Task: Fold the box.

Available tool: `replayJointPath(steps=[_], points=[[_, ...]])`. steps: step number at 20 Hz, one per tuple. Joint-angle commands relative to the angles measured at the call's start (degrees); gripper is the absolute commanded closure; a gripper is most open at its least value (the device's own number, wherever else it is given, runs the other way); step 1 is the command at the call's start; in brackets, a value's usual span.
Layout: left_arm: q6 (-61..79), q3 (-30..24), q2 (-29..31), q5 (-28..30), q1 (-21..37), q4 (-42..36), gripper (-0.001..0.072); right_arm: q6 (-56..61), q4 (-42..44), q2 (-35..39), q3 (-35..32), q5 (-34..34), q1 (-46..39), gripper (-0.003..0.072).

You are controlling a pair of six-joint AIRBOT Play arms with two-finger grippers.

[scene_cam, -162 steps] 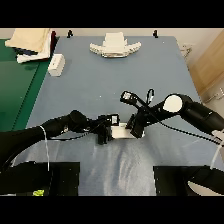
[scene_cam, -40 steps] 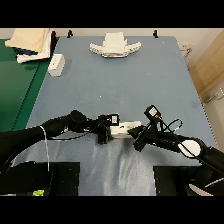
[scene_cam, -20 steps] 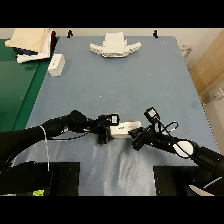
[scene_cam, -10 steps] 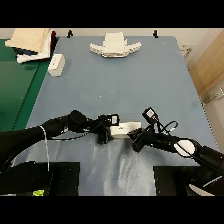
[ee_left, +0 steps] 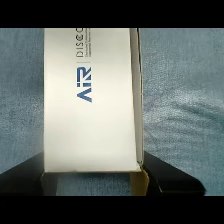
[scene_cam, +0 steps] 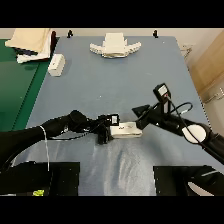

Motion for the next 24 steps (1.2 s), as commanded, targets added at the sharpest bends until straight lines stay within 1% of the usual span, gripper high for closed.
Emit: replayJointPath(steps=[1, 2, 4, 6, 8, 9, 11, 13, 15, 17, 19, 20, 22, 24], points=[[0.0, 0.0, 0.0, 0.0, 0.0, 0.0, 0.0183, 10.5, -9.5, -7.1, 8.9, 10.8, -9.7, 0.0682], [0.0, 0.0, 0.0, 0.0, 0.0, 0.0, 0.0182, 16.7, -12.9, -10.8, 12.7, 16.3, -12.2, 0.0682], [0.0, 0.0, 0.0, 0.0, 0.0, 0.0, 0.0183, 30.3, -19.9, -17.6, 18.9, 25.3, -15.6, 0.0681], [0.0, 0.0, 0.0, 0.2, 0.0, 0.0, 0.0182, 40.2, -23.3, -22.9, 22.2, 29.3, -17.4, 0.0681], [-1.2, 0.4, 0.1, 0.1, 0.1, -0.6, 0.0182, 45.4, -23.3, -25.8, 23.0, 29.4, -18.1, 0.0681], [-3.9, 0.7, 0.5, 0.2, 0.3, -0.6, 0.0182, 47.1, -23.4, -26.8, 23.1, 29.1, -18.1, 0.0682], [-9.5, 1.0, 3.1, 0.2, 1.7, 0.0, 0.0182, 49.0, -23.3, -27.6, 23.1, 29.0, -18.1, 0.0681], [-15.0, 1.0, 7.3, 0.4, 5.3, 1.4, 0.0182, 49.8, -23.4, -27.7, 23.1, 28.7, -18.1, 0.0681], [-26.6, 1.0, 11.0, 3.1, 11.8, 7.3, 0.0182, 49.8, -23.5, -27.7, 23.1, 27.7, -18.1, 0.0681], [-40.4, 1.2, 13.1, 4.7, 21.4, 18.0, 0.0182, 49.8, -23.5, -27.7, 23.1, 26.8, -18.1, 0.0682], [-48.7, 2.6, 13.1, 4.4, 32.5, 27.0, 0.0182, 49.8, -23.5, -27.7, 23.1, 26.4, -18.1, 0.0682], [-50.7, 3.4, 12.7, 4.5, 37.9, 28.7, 0.0182, 49.8, -23.5, -27.7, 23.1, 26.4, -18.1, 0.0682], [-51.6, 5.8, 10.0, 5.2, 48.9, 28.3, 0.0182, 49.8, -23.5, -27.7, 23.1, 26.4, -18.1, 0.0682], [-51.6, 9.7, 5.4, 4.4, 56.2, 27.8, 0.0182, 49.8, -23.5, -27.7, 23.1, 26.2, -18.1, 0.0681]])
